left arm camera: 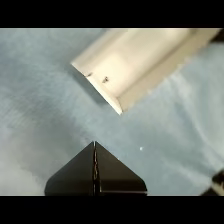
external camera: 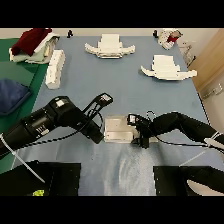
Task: Fold the box.
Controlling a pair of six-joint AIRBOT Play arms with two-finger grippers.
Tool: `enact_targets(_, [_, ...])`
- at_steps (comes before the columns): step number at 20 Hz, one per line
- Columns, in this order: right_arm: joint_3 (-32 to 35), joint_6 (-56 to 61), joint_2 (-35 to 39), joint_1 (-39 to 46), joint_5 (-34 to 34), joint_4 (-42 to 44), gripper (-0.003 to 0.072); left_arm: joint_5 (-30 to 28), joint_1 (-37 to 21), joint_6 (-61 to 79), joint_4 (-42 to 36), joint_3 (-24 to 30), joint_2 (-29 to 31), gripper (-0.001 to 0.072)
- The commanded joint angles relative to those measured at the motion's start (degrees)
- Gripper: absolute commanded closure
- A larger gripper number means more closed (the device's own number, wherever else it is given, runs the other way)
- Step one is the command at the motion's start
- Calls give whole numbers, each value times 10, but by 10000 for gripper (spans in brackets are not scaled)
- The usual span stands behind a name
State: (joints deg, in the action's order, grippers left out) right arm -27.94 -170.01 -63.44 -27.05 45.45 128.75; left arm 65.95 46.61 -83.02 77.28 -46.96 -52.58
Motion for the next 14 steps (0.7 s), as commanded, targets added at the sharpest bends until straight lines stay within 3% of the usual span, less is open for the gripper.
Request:
enact_targets(1, [-1,0,0,0,0,0,242,-11,-122,348,-175,52,17,695])
enact_targets(3, [-1,0,0,0,0,0,242,-29,-168,446,-175,73,18,694])
enact_targets(4, [-1,0,0,0,0,0,242,-50,-188,497,-175,87,18,656])
enact_targets(5, [-1,0,0,0,0,0,242,-84,-198,549,-175,102,18,311])
enact_targets(6, [-1,0,0,0,0,0,242,-132,-204,608,-182,123,18,56])
enact_targets(8, [-1,0,0,0,0,0,242,-180,-206,722,-231,162,18,46])
enact_targets(12, [-1,0,0,0,0,0,242,-219,-205,921,-412,230,17,47])
enact_targets(14, [-1,0,0,0,0,0,242,-221,-205,961,-451,248,16,65])
